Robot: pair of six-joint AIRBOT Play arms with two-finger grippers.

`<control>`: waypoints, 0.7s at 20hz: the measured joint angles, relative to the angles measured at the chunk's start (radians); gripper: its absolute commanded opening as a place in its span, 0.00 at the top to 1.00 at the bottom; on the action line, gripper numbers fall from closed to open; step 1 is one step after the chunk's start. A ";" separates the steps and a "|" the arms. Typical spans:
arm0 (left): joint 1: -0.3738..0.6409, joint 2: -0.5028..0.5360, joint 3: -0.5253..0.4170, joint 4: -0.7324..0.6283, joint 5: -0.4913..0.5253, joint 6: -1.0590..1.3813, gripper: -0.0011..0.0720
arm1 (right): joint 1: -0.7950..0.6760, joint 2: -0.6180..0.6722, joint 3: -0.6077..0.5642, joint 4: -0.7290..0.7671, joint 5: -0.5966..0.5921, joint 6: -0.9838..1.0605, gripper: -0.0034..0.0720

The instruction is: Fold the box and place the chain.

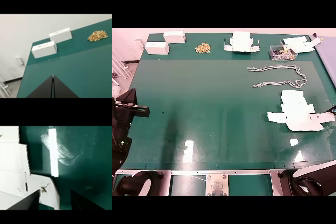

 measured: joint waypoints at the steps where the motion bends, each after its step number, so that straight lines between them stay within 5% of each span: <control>1: 0.000 0.000 0.000 0.000 0.000 0.000 0.96 | 0.001 -0.005 0.000 -0.006 0.003 0.000 0.34; 12: 0.000 0.000 0.000 0.000 0.000 0.000 0.96 | 0.005 -0.026 -0.056 -0.022 0.059 -0.003 0.34; 14: 0.000 0.000 0.000 0.000 0.000 0.000 0.96 | 0.005 -0.026 -0.085 -0.011 0.070 -0.008 0.42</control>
